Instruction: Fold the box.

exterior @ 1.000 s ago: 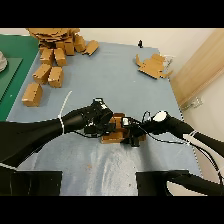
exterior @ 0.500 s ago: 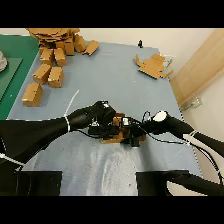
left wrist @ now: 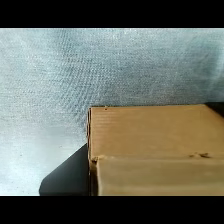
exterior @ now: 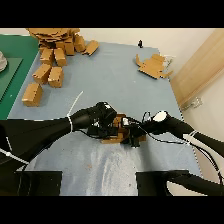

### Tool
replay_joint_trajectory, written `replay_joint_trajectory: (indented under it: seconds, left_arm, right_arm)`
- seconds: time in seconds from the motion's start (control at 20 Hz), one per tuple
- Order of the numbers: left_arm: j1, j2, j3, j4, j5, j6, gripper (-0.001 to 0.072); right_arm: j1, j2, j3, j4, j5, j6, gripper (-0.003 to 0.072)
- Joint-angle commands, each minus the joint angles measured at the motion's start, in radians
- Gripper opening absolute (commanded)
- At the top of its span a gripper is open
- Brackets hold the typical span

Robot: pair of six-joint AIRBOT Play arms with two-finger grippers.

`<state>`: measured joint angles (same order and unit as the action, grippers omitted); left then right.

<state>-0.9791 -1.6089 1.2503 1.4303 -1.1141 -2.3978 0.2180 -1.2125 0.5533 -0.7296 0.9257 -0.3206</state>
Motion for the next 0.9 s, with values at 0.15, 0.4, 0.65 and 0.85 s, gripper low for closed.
replay_joint_trajectory:
  seconds: [0.15, 0.4, 0.65, 0.85]
  left_arm:
    - [0.000, -0.002, 0.001, 0.004, 0.011, 0.004, 0.0012]
    - [0.002, -0.001, 0.002, 0.003, 0.011, -0.001, 0.0550]
    - [0.003, -0.001, 0.033, 0.011, 0.002, 0.000, 0.0550]
    - [0.013, 0.004, 0.067, 0.024, -0.061, 0.011, 0.0549]
  right_arm:
    - [0.000, 0.000, 0.000, 0.000, -0.003, -0.001, 0.0494]
    - [0.000, 0.000, 0.000, 0.000, -0.003, -0.002, 0.0494]
    - [0.000, 0.000, 0.000, 0.000, -0.003, -0.002, 0.0495]
    - [0.000, 0.000, 0.000, 0.000, -0.003, -0.001, 0.0495]
